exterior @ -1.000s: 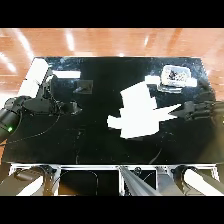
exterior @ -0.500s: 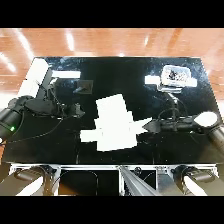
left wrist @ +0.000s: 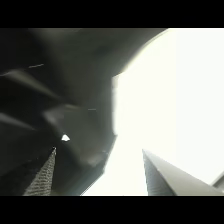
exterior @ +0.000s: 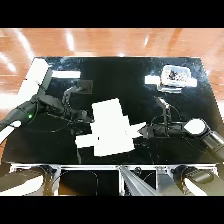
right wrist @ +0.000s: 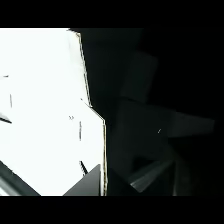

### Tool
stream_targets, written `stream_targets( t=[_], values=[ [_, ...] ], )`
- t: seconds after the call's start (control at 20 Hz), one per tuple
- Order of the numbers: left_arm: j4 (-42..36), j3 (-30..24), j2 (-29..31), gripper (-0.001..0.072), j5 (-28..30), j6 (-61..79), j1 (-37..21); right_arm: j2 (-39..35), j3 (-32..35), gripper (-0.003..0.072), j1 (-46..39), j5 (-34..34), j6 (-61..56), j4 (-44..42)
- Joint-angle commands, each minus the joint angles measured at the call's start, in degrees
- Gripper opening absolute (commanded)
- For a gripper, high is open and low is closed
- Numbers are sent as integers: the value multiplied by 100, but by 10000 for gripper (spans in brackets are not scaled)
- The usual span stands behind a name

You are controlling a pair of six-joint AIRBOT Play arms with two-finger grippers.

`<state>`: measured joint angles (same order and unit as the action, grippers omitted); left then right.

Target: Fold the box and place the chain.

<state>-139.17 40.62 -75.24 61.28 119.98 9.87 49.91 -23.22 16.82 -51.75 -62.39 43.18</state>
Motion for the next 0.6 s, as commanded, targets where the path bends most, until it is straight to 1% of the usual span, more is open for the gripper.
stream_targets(
  t=[0.0, 0.15, 0.25, 0.45, 0.55],
  values=[
    [-1515, 26, -686, 621, 887, 2385, -302, -4, 9, 28, 33, -264, -94, 37],
    [-1443, 146, -1257, 621, 1093, 2559, -271, -4, 7, 28, 33, -256, -177, 37],
    [-1445, 249, -1513, 621, 1239, 2590, -245, -4, 7, 29, 33, -247, -258, 39],
    [-1451, 295, -1598, 620, 1530, 3034, -118, -4, 7, 28, -79, -203, -492, 35],
    [-1451, 295, -1598, 608, 1620, 3130, -46, -4, 7, 28, -140, -223, -494, 35]
  ],
)
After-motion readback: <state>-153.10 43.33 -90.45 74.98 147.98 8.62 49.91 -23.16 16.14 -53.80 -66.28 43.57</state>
